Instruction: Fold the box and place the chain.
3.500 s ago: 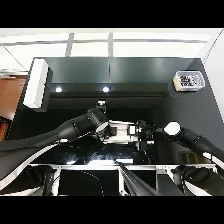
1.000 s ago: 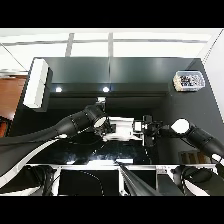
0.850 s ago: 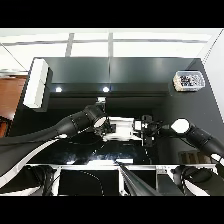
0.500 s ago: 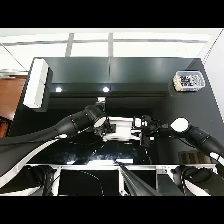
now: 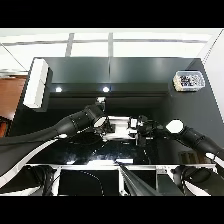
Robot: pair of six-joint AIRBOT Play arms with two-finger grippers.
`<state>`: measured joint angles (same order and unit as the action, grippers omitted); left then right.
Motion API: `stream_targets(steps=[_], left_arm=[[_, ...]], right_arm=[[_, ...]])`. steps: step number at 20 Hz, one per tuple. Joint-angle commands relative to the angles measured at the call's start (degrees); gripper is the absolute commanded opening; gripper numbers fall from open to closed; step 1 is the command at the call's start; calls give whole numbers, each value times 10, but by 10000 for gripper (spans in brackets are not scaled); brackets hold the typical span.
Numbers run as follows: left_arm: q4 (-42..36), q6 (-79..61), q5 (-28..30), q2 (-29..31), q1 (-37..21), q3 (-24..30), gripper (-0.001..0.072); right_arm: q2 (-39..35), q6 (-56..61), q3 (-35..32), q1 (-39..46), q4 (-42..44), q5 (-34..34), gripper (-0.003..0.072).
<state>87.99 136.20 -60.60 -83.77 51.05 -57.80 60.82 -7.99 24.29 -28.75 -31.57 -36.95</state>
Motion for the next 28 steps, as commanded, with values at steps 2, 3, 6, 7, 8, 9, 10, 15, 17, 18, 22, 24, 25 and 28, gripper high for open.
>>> stream_targets(steps=[2, 3, 6, 7, 8, 9, 10, 15, 17, 18, 22, 24, 25, 28], left_arm=[[-2, -2, 1, 0, 0, 0, 28], [-2, -2, 1, 0, 0, 0, 28], [-2, -2, 1, 0, 0, 0, 28], [-2, -2, 0, 0, 0, 0, 28], [-2, -2, -3, 0, 0, 0, 28], [-2, -2, -10, 0, 0, 0, 28], [-1, -2, -15, 0, 0, 0, 28], [-2, -2, -14, 0, 0, 0, 28], [-2, -2, -14, 0, 0, 0, 29], [-2, -2, -14, 0, 0, 0, 29], [-2, -2, -14, 0, 0, 0, 29], [-2, -2, -14, 0, 0, 0, 29], [-2, -2, -14, 0, 0, 0, 29], [-2, -2, -14, 0, 0, 0, 29]], right_arm=[[1, 2, 0, -3, 3, 5, 260], [1, 2, 0, -3, 3, 5, 335], [-2, 15, 0, -2, 0, 6, 127], [-9, 54, 1, 4, -1, 3, 30], [-24, 126, 4, 18, -5, -14, 31], [-41, 206, 10, 38, -18, -47, 32], [-61, 283, 18, 65, -42, -89, 33], [-137, 681, 27, 269, -203, -185, 41], [-136, 849, 2, 358, -244, -148, 41], [-132, 860, -14, 392, -237, -142, 41], [-69, 826, -29, 436, -204, -247, 40], [-21, 767, -29, 436, -147, -304, 41], [3, 752, -29, 436, -126, -320, 41], [53, 712, -29, 418, -96, -308, 42]])
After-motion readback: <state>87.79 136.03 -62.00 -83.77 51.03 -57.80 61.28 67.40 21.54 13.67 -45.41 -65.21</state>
